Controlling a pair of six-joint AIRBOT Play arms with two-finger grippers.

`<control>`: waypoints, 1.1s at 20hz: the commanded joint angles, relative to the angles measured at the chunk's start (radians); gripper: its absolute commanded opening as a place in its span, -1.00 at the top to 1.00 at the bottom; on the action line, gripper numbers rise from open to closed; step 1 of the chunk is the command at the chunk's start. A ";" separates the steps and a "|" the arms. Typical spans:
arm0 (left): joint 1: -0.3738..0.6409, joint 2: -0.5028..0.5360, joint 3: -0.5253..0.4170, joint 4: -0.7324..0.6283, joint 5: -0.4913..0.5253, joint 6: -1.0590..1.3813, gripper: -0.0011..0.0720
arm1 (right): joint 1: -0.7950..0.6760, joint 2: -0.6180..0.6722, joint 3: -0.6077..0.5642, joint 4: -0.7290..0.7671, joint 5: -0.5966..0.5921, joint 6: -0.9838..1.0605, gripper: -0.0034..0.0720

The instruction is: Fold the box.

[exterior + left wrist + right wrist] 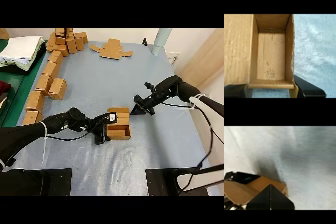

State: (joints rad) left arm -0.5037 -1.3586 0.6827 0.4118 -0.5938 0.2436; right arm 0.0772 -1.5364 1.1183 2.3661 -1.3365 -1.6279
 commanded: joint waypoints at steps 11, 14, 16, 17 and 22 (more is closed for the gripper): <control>0.000 0.000 0.000 0.000 0.000 0.000 -0.45 | 0.045 -0.158 0.104 0.235 -0.174 -0.513 0.91; 0.000 0.000 0.000 0.000 0.000 0.000 -0.46 | 0.101 -0.094 0.080 0.226 -0.165 -0.601 0.91; 0.000 0.000 0.000 0.000 0.000 0.000 -0.45 | 0.117 -0.027 0.025 0.204 -0.103 -0.634 0.91; 0.000 0.000 0.000 0.000 0.000 0.000 -0.45 | 0.124 0.006 -0.008 0.190 -0.079 -0.657 0.91; 0.000 0.000 0.000 0.000 0.000 0.000 -0.46 | 0.175 0.169 -0.168 0.119 0.068 -0.731 0.91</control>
State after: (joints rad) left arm -0.5037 -1.3586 0.6827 0.4118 -0.5938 0.2440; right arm 0.2237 -1.4540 1.0286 2.5336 -1.3632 -2.3035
